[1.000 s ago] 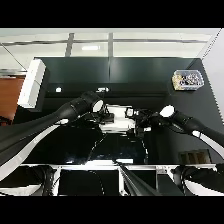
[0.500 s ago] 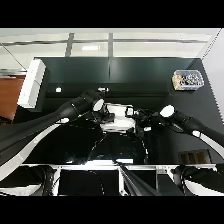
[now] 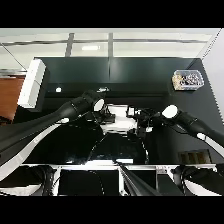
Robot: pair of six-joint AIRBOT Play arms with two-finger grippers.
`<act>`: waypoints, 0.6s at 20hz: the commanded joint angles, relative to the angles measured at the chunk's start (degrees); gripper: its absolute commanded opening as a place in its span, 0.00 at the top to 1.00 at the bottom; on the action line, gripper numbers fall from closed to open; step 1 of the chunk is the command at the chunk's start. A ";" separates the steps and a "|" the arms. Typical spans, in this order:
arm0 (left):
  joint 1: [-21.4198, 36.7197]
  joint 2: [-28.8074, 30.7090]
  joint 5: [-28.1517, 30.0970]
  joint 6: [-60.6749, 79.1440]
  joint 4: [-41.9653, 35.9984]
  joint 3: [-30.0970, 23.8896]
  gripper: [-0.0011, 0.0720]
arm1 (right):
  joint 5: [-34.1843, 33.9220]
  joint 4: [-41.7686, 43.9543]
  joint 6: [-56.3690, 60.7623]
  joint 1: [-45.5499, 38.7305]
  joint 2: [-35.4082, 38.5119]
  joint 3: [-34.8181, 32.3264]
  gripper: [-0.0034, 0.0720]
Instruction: Fold the box and place the chain.
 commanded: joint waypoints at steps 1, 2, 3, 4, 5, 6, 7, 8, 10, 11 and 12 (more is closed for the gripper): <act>0.00 0.00 -0.31 0.02 0.09 0.07 0.95 | 0.66 -5.20 1.70 -0.17 3.72 0.04 0.08; 0.00 0.00 -0.26 0.02 0.02 0.07 0.95 | 0.66 -6.29 1.70 -0.17 3.85 0.04 0.08; 0.00 0.00 -0.26 0.04 0.02 0.07 0.95 | 0.68 -7.67 1.70 -0.15 3.82 0.02 0.08; 0.00 0.00 -0.26 0.04 0.02 0.07 0.95 | 0.76 -7.96 1.70 -0.15 3.82 0.02 0.09; 0.00 0.00 -0.24 0.07 0.02 0.07 0.95 | 0.92 -7.89 1.70 -0.15 3.82 0.02 0.09; 0.00 0.00 -0.26 0.07 0.02 0.07 0.95 | 1.11 -7.91 1.68 -0.13 3.78 0.00 0.09; 0.00 0.00 -0.26 0.07 0.02 0.07 0.95 | 1.11 -7.89 1.70 -0.13 3.72 0.00 0.19; 0.00 0.00 -0.24 0.07 -0.02 0.07 0.95 | 1.14 -7.89 1.68 -0.11 3.72 -0.02 0.33; 0.00 0.00 -0.13 0.07 -0.07 0.07 0.95 | 1.46 -7.80 1.70 -0.11 3.72 -0.02 0.52; 0.00 0.00 -0.09 0.07 -0.20 0.07 0.95 | 1.84 -7.80 1.73 -0.11 3.72 -0.02 0.73; 0.00 0.00 -0.07 0.07 -0.24 0.07 0.95 | 2.21 -7.10 1.75 -0.09 3.69 -0.04 0.79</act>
